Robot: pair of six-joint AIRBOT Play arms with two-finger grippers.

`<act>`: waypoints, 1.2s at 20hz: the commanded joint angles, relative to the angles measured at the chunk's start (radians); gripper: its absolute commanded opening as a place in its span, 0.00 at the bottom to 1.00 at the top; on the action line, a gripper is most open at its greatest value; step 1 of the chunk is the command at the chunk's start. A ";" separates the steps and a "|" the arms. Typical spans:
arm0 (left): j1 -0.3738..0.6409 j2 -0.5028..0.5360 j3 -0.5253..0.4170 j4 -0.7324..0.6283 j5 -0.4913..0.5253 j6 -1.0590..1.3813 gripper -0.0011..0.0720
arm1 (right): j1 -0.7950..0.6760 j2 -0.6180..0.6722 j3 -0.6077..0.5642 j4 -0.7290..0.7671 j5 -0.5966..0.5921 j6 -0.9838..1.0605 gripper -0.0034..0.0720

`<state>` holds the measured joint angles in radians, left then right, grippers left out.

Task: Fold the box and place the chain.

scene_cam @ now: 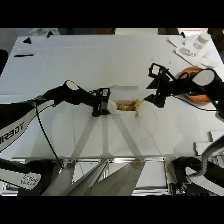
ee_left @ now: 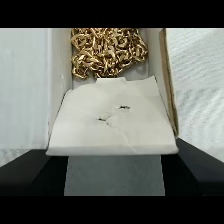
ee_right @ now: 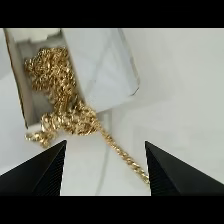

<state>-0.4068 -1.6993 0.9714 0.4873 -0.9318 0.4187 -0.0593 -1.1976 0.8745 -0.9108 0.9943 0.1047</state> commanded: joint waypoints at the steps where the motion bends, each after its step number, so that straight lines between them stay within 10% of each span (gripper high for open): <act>1: 0.000 0.000 0.000 0.000 0.000 0.000 0.30 | -0.013 -0.106 -0.030 0.022 0.016 -0.205 0.77; 14: 0.000 0.000 0.000 0.000 0.000 0.000 0.30 | 0.008 -0.254 -0.036 0.167 0.001 -0.394 0.81; 24: 0.000 0.000 0.000 0.000 0.000 0.000 0.30 | 0.008 -0.254 -0.036 0.148 -0.007 -0.393 0.06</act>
<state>-0.4065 -1.6993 0.9714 0.4877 -0.9318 0.4187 -0.0517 -1.4509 0.8387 -0.7586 0.9878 -0.2886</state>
